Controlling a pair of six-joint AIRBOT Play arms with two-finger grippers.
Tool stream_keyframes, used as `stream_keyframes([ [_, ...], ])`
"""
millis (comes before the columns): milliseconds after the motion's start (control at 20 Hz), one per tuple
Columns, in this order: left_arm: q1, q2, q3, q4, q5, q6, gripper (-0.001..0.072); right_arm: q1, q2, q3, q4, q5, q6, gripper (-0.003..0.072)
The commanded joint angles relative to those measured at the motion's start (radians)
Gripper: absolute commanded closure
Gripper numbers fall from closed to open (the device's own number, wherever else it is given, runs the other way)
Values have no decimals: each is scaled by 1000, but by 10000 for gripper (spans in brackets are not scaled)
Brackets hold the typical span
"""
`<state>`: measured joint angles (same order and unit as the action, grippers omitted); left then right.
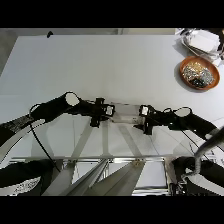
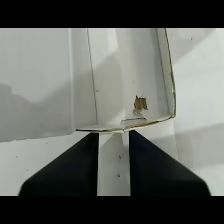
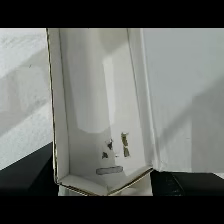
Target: Fold the box and place the chain.
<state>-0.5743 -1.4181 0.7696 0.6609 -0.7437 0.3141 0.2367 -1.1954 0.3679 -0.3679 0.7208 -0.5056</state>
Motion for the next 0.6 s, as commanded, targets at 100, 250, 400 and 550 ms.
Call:
stream_keyframes([
  [100, -47, -2, 0, -79, 27, 0, 576, 0, 1, 0, 1, 1, 0, 287],
  [250, -64, -9, 0, -103, 48, 0, 575, 0, 1, 0, 1, 1, 0, 287],
  [400, -76, -24, 0, -106, 48, 0, 572, 0, 1, 0, 1, 1, 0, 287],
  [550, -82, -35, 0, -106, 48, 0, 516, 0, 1, 0, 1, 1, 0, 287],
])
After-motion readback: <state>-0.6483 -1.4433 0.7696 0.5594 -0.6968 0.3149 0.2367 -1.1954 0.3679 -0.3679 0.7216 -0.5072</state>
